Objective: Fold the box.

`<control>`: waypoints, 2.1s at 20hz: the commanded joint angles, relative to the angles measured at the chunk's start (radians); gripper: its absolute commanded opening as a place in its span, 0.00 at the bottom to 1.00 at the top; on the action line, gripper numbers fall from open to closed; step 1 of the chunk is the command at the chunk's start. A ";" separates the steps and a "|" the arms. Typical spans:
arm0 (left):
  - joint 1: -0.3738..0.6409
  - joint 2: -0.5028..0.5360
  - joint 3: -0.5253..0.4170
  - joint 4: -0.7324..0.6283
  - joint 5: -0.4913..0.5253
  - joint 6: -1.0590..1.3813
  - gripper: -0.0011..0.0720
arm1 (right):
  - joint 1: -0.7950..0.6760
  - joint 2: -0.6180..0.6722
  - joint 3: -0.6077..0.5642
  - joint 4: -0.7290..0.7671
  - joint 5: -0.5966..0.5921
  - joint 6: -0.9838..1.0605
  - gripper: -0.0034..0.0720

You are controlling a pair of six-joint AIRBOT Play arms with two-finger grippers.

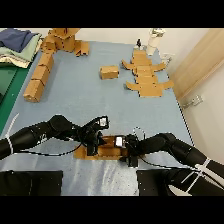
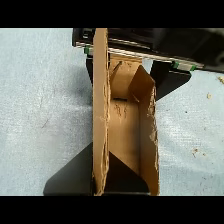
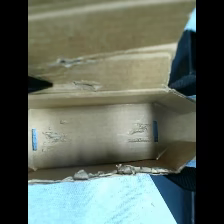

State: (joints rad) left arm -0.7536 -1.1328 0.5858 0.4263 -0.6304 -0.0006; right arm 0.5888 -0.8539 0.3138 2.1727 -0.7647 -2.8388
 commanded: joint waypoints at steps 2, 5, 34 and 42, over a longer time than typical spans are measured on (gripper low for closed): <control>-0.001 0.000 0.000 0.000 0.000 0.000 0.03 | -0.001 -0.001 0.000 0.000 0.001 0.000 0.72; -0.001 0.000 0.000 0.000 0.000 0.000 0.03 | -0.001 -0.001 0.000 0.000 0.001 0.000 0.72; 0.208 0.271 0.026 0.544 -0.186 -0.665 0.95 | -0.001 -0.001 0.000 0.000 0.000 0.000 0.72; 0.164 0.359 -0.060 0.390 -0.609 -1.152 0.03 | -0.001 -0.001 0.000 0.000 -0.002 -0.087 0.72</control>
State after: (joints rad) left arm -0.5659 -0.7902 0.5690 0.9424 -1.1336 -1.0138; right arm 0.5884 -0.8539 0.3141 2.1723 -0.7673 -2.8819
